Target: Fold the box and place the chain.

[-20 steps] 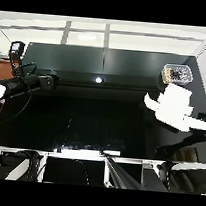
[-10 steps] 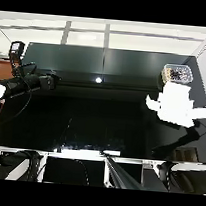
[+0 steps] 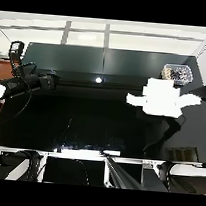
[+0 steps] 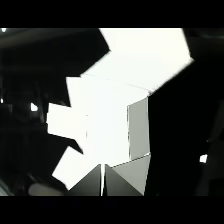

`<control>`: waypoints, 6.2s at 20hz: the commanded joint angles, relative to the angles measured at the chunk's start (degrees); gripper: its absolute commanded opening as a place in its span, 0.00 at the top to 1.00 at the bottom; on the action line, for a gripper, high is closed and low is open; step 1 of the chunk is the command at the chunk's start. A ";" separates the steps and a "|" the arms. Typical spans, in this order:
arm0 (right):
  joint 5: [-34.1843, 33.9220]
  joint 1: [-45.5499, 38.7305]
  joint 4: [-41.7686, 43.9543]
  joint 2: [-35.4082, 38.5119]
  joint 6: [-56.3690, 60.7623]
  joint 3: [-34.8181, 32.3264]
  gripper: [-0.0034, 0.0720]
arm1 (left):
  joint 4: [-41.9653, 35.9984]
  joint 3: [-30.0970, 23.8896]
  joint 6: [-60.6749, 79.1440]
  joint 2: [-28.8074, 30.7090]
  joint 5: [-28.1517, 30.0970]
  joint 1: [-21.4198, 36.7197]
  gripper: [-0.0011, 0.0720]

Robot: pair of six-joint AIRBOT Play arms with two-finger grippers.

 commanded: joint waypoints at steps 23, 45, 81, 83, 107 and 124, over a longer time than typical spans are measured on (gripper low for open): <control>-38.66 40.02 32.00 25.92 -21.70 -48.65 0.94 | -15.67 3.02 0.57 -18.10 -6.73 -8.55 0.02; -36.81 40.22 31.85 25.92 -21.68 -48.63 0.94 | -26.88 26.47 27.67 -53.83 -49.31 -10.47 0.88; -27.26 39.95 -15.98 32.00 -20.33 -36.76 0.02 | -12.85 14.58 63.39 -33.62 -13.11 -24.96 0.95; -35.15 41.83 -15.91 31.76 -24.90 -41.40 0.02 | -12.83 14.58 63.39 -33.86 -12.17 -25.40 0.95; -50.58 64.22 -9.35 27.76 -41.29 -44.06 0.02 | -8.35 14.56 63.36 -36.09 -11.21 -25.03 0.95; -56.87 65.33 -14.27 26.08 -43.54 -35.69 0.02 | -8.37 14.56 63.39 -36.06 -11.02 -24.98 0.95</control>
